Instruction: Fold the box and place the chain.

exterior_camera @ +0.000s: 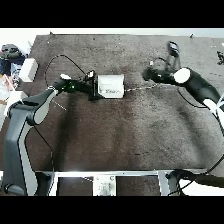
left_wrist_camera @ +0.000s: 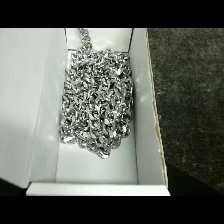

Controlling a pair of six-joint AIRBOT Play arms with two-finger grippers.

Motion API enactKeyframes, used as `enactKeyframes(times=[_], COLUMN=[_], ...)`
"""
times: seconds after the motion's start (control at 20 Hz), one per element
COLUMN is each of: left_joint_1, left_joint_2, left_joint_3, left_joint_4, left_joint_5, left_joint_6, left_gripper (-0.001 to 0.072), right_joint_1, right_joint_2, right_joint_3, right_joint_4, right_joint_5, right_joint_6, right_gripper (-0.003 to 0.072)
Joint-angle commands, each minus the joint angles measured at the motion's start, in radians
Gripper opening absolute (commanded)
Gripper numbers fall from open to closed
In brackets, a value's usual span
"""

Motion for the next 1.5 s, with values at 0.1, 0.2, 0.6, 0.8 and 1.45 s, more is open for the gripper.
enactKeyframes(times=[0.1,0.2,0.6,0.8,1.45], left_joint_1=[0.000,0.000,0.000,0.000,0.000], left_joint_2=[0.000,0.000,0.000,0.000,-0.004], left_joint_3=[0.000,0.000,0.000,0.000,-0.005], left_joint_4=[0.000,0.000,-0.004,-0.012,0.031], left_joint_5=[0.000,0.000,-0.001,-0.003,0.019], left_joint_6=[0.000,0.000,0.000,0.000,0.000], left_gripper=[0.0353,0.0353,0.0353,0.0353,0.0353], right_joint_1=[-0.172,-0.151,-0.117,-0.092,0.283], right_joint_2=[-0.143,-0.224,-0.425,-0.338,0.138], right_joint_3=[-0.058,-0.015,0.163,0.163,0.163], right_joint_4=[0.070,0.142,0.174,0.169,0.156], right_joint_5=[-0.107,-0.163,-0.183,-0.112,-0.097], right_joint_6=[0.039,0.002,0.083,0.052,-0.064], right_gripper=[0.0400,0.0399,0.0111,0.0013,0.0014])
